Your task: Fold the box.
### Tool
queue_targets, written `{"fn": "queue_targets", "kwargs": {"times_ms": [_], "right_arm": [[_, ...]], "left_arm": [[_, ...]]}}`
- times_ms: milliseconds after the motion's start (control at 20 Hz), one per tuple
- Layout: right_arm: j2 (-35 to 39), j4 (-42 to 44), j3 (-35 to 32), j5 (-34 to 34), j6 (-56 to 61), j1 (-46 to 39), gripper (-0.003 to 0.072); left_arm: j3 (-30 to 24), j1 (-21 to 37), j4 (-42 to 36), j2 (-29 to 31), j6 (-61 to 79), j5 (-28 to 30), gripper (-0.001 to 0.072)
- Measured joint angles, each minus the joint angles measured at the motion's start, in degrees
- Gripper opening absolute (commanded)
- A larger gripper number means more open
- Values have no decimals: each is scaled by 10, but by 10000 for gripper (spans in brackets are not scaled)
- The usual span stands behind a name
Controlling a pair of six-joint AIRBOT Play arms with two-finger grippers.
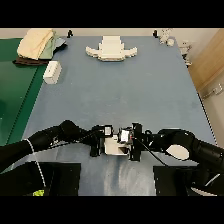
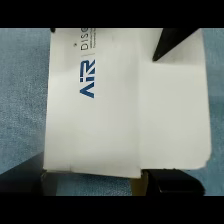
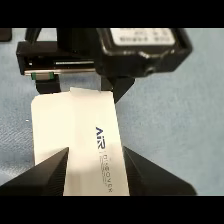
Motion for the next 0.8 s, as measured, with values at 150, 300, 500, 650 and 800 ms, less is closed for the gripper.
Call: {"fn": "queue_targets", "kwargs": {"times_ms": [150, 300, 500, 650, 800], "right_arm": [[-1, -5, 3, 8, -1, 0, 538], [-13, 1, 3, 21, -14, 1, 538], [-38, 7, 4, 23, -44, 1, 538], [-44, 9, 4, 23, -68, 1, 538], [-45, 9, 4, 19, -92, 1, 528]], "left_arm": [[0, 0, 0, 0, 0, 0, 411], [0, 0, 0, 0, 0, 0, 411], [0, 0, 1, 0, 0, 0, 411], [0, 0, 1, 0, 1, 0, 411], [0, 0, 1, 0, 1, 0, 411]]}}
